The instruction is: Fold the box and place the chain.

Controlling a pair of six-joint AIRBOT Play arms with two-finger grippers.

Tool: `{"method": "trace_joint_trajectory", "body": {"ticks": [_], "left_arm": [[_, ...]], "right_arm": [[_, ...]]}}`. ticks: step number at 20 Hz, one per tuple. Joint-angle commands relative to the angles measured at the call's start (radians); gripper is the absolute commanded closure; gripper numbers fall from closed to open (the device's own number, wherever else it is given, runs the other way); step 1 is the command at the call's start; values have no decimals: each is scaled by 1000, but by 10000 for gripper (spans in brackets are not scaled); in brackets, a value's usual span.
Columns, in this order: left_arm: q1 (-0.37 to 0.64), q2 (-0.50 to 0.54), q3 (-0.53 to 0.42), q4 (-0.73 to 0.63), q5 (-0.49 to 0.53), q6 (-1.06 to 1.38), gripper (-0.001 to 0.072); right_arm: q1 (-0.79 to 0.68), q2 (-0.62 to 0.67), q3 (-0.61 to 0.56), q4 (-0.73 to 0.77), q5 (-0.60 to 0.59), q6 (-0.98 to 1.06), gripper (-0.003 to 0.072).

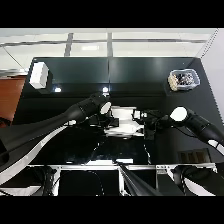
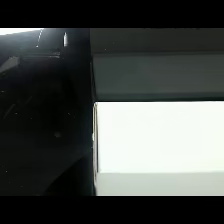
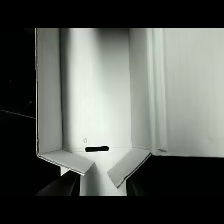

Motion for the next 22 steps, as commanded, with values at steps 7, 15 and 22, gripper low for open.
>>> {"method": "trace_joint_trajectory", "body": {"ticks": [7, 15, 22], "left_arm": [[1, 0, 0, -1, 1, -1, 680], [1, 0, 0, -15, 4, -1, 680], [1, 0, 0, -14, 4, -1, 680]], "right_arm": [[60, -21, 1, 153, -61, -5, 620], [59, -45, -4, 196, -51, 7, 601], [57, -39, -4, 169, -80, 95, 323]]}}
